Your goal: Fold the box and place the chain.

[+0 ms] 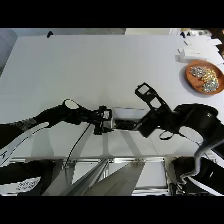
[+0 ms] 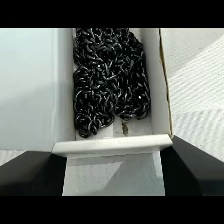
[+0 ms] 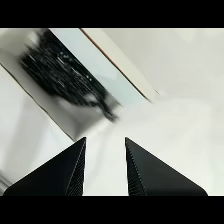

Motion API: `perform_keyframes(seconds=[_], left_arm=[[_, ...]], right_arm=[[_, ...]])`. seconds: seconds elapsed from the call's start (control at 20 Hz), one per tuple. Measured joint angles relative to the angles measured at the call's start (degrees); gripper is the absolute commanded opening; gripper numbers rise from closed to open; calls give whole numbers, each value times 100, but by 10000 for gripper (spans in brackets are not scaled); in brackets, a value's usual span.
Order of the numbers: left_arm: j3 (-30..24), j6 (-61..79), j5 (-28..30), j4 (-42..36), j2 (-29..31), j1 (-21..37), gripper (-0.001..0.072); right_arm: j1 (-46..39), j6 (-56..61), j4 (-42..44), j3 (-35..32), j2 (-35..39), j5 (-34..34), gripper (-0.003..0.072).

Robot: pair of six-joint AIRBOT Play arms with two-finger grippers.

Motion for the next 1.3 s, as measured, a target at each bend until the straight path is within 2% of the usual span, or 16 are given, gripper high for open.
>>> perform_keyframes(seconds=[0.15,0.25,0.35,0.4,0.45,0.65,0.95,1.3], left_arm=[[0,0,0,0,0,-2,140],[0,0,-2,0,0,-2,140],[0,0,0,0,0,-2,140],[0,0,0,0,0,0,140],[0,0,-2,0,0,-2,140],[0,-2,-2,0,0,0,140],[0,-2,-2,0,0,0,140],[0,-2,0,2,0,-2,140]], right_arm=[[-470,-1281,44,-111,103,452,196],[-916,-2426,369,-350,129,415,196],[-1351,-3512,595,-684,140,87,215],[-1541,-4035,721,-870,140,-142,302],[-1681,-4527,894,-1045,133,-382,320],[-1961,-6323,1740,-1672,-33,-1375,319],[-2052,-7370,2651,-1967,-588,-2387,317],[-2061,-7956,3357,-2011,-826,-2865,283]])
